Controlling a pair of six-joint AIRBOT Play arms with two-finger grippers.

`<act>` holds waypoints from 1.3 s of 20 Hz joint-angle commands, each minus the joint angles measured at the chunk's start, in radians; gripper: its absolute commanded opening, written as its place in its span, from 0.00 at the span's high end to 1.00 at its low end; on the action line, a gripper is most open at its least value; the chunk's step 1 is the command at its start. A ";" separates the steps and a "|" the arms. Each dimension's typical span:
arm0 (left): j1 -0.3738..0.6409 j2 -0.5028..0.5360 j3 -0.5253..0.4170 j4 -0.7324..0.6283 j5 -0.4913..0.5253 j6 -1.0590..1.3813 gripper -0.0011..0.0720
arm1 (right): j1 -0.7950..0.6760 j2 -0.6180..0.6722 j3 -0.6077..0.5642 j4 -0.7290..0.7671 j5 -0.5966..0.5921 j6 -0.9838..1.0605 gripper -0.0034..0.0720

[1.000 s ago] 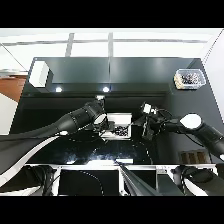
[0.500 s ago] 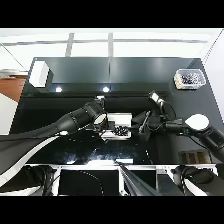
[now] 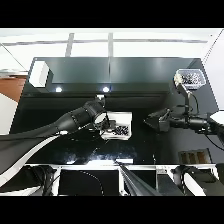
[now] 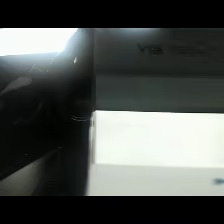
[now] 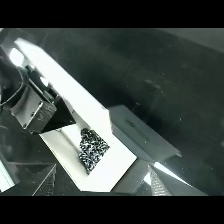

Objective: Fold the box and place the chain.

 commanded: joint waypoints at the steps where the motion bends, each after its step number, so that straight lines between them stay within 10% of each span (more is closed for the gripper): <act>1: 0.001 0.014 0.067 -0.007 -0.072 0.087 0.24 | -0.064 0.002 0.001 0.000 0.058 0.022 0.03; 9: 0.045 0.261 0.126 -0.014 -0.457 0.883 0.24 | -0.064 0.002 0.001 -0.006 0.046 0.022 0.03; 12: 0.203 0.409 0.011 -0.125 -0.332 1.030 0.24 | -0.064 0.002 0.001 -0.024 0.032 0.023 0.03; 15: 0.471 0.541 -0.204 -0.505 -0.129 1.312 0.25 | -0.064 0.002 0.001 -0.032 0.020 0.023 0.03; 19: 0.797 0.577 -0.450 -0.983 -0.110 1.748 0.25 | -0.064 0.002 0.001 -0.061 0.003 0.022 0.03; 21: 0.841 0.559 -0.531 -1.031 -0.081 1.986 0.00 | -0.064 0.002 0.001 -0.064 -0.001 0.022 0.03; 26: 0.745 0.452 -0.583 -1.086 0.057 2.531 0.01 | -0.064 0.002 0.001 -0.068 -0.038 0.022 0.03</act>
